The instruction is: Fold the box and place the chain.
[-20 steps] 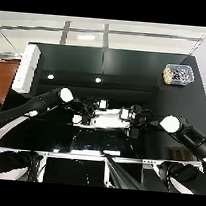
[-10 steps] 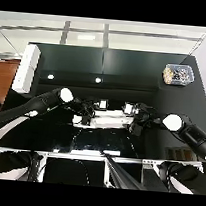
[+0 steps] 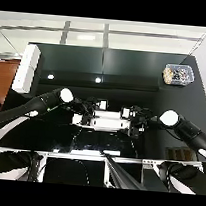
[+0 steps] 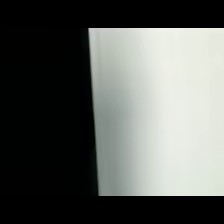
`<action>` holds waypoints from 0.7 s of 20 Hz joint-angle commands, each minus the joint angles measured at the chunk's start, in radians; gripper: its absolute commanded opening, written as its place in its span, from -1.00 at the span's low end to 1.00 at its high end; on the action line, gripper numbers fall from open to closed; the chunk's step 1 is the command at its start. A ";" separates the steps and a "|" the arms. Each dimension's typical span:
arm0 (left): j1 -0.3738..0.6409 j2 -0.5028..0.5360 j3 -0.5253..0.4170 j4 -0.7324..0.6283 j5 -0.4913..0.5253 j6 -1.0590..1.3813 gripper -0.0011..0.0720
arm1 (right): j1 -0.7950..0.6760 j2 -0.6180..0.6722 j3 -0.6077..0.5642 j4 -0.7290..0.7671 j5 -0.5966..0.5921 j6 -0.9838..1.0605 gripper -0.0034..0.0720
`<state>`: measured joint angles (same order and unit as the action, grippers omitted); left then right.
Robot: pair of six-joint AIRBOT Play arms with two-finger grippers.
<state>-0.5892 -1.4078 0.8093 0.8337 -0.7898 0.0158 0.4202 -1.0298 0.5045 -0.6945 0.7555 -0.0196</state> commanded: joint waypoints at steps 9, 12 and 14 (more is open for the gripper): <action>0.000 0.001 0.001 -0.002 0.003 -0.001 -0.89 | -0.064 -0.121 0.000 0.103 0.031 -0.183 0.96; 0.000 0.001 0.001 -0.002 0.003 -0.001 -0.89 | -0.064 -0.143 0.000 0.115 0.026 -0.229 0.96; 0.000 0.001 0.001 -0.001 0.003 -0.001 -0.89 | -0.064 -0.158 0.000 0.114 0.025 -0.237 0.96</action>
<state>-0.5892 -1.4078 0.8093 0.8330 -0.7876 0.0151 0.3580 -1.1671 0.5045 -0.5907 0.7792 -0.2245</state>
